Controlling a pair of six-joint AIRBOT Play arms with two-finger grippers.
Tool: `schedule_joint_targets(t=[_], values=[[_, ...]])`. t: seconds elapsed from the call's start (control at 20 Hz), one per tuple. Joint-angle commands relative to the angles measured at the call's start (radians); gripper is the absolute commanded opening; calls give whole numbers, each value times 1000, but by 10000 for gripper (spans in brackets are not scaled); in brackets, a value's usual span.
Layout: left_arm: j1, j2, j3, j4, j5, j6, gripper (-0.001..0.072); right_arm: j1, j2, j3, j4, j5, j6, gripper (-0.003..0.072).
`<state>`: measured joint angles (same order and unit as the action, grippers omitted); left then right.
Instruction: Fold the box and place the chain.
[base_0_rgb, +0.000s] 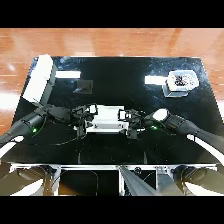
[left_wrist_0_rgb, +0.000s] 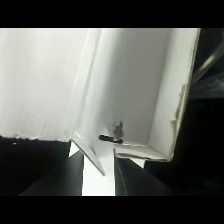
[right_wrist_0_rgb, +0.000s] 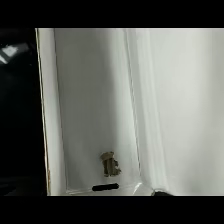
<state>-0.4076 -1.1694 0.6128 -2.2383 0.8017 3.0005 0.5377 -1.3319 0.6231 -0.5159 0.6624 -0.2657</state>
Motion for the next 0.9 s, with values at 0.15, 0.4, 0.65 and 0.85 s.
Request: schedule_joint_targets(t=[0.15, 0.4, 0.65, 0.85], values=[[-25, -1, 3, -22, 23, 0, 291, 0, 0, 0, 1, -1, 1, 540], [-37, -2, 3, -27, -7, 0, 291, 0, 0, 0, 1, -1, 1, 540], [-37, -34, 4, -38, -27, 0, 291, 0, 0, 0, 1, -1, 1, 540], [-69, -54, 4, -53, -47, 0, 291, 0, 0, 0, 1, -1, 1, 540]])
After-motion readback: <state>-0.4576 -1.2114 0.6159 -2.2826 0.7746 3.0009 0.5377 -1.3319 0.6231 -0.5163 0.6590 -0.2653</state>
